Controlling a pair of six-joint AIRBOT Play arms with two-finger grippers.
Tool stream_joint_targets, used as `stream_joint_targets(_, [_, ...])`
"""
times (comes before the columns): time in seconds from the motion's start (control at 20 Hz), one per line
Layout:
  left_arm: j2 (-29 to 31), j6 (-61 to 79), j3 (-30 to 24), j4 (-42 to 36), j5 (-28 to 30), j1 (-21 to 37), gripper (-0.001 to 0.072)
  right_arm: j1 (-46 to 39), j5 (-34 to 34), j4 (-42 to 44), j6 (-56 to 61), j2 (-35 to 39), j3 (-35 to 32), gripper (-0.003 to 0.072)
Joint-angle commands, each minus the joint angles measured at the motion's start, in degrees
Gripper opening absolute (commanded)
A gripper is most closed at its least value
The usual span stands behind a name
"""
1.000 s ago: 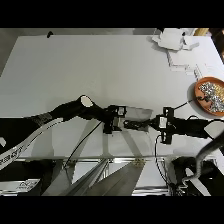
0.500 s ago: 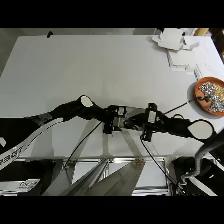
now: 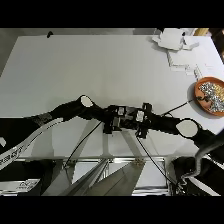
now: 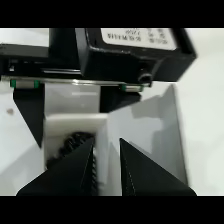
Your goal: Fold the box and place the chain.
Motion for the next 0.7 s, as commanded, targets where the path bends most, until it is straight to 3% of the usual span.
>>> stream_joint_targets(0.0, [0.02,0.02,0.07,0.0,0.0,0.04,0.0206,-5.51,10.64,-10.01,0.26,6.93,0.35,0.0187])
stream_joint_targets(0.15, [0.02,0.02,0.07,0.0,0.0,0.04,0.0206,-13.7,22.03,-18.64,0.39,11.58,0.35,0.0187])
stream_joint_targets(0.25, [0.02,0.02,0.07,0.0,0.0,0.04,0.0206,-18.93,25.86,-20.9,0.35,11.15,-0.11,0.0187])
stream_joint_targets(0.65, [0.02,0.02,0.07,0.0,0.0,0.04,0.0206,-22.97,26.25,-22.23,-2.95,2.21,-1.2,0.0187])
